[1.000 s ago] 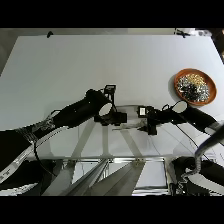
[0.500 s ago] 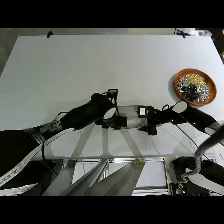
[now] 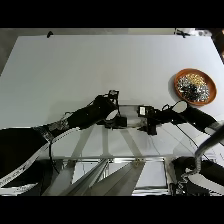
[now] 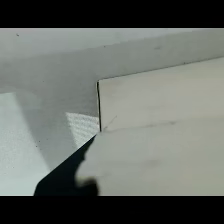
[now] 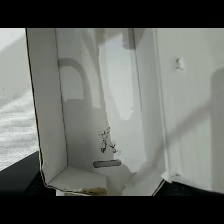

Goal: Fold the box and place the chain.

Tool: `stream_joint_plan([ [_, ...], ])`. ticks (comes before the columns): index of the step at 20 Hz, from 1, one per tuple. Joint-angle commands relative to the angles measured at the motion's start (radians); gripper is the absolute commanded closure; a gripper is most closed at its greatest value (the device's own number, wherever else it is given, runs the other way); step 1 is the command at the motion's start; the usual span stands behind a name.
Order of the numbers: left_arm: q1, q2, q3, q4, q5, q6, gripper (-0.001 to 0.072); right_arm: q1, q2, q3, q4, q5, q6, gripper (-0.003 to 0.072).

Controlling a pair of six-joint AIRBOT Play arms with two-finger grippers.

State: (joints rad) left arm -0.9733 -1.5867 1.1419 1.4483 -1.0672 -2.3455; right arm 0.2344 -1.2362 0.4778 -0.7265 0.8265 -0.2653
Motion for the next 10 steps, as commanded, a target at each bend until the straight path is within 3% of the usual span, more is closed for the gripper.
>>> stream_joint_plan([
  [1,-0.001,-0.008,0.0,0.001,0.01,0.015,0.0705,0.001,0.0,0.001,-0.003,-0.001,-0.004,0.0351],
  [4,-0.001,-0.008,0.0,0.002,0.01,0.015,0.0685,0.001,0.0,0.001,-0.003,-0.001,-0.005,0.0351],
  [5,-0.001,-0.008,0.0,0.003,0.01,0.015,0.062,0.001,0.0,0.001,-0.003,-0.001,-0.004,0.0351],
  [6,-0.001,-0.008,0.0,0.003,0.013,0.015,0.0476,0.001,0.0,0.001,-0.003,-0.001,-0.005,0.0351],
  [7,-0.001,-0.008,0.0,0.003,0.016,0.015,0.038,0.001,0.0,0.001,-0.003,-0.001,-0.005,0.0351],
  [10,-0.001,-0.008,0.0,0.003,0.023,0.015,0.038,0.001,0.0,0.001,-0.002,-0.001,-0.005,0.0351],
])
